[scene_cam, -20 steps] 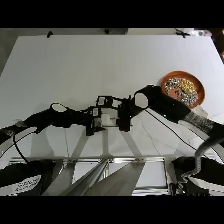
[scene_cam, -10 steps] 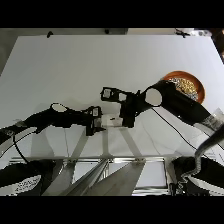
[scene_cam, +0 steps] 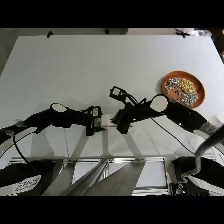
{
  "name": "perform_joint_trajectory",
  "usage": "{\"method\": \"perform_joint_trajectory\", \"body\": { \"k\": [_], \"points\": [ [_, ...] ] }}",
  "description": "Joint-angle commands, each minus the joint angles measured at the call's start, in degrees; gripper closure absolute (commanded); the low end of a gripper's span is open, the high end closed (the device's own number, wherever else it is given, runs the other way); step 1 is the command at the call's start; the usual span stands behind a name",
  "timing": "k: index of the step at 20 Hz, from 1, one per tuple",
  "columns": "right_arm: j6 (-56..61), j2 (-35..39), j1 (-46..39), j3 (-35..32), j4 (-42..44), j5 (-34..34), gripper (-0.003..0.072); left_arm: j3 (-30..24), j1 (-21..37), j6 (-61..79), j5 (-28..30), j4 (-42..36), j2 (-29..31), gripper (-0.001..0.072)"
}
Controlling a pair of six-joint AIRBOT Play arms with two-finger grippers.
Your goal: Fold the box and place the chain.
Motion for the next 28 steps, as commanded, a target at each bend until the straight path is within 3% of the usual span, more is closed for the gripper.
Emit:
{"method": "perform_joint_trajectory", "body": {
  "k": [1,10,19,24,28],
  "points": [
    [-2.95,-0.31,-0.07,-2.89,5.38,-2.67,0.0683,0.04,0.02,-0.02,0.02,0.0,0.02,0.0559],
    [-3.19,-3.63,-0.07,-6.82,5.35,-2.03,0.0683,0.04,0.02,-0.02,0.04,0.0,0.02,0.0559],
    [-3.63,-3.41,-0.09,-8.11,5.68,-6.86,0.0682,0.04,0.02,-0.02,0.02,0.0,0.02,0.0559],
    [-4.44,4.94,-1.51,-8.09,5.27,-10.97,0.0682,0.04,0.02,-0.04,0.02,0.0,0.02,0.0559],
    [-1.44,11.34,-6.8,-8.11,-1.09,-5.92,0.0681,0.04,0.02,-0.04,0.02,0.0,0.04,0.0559]
  ]
}}
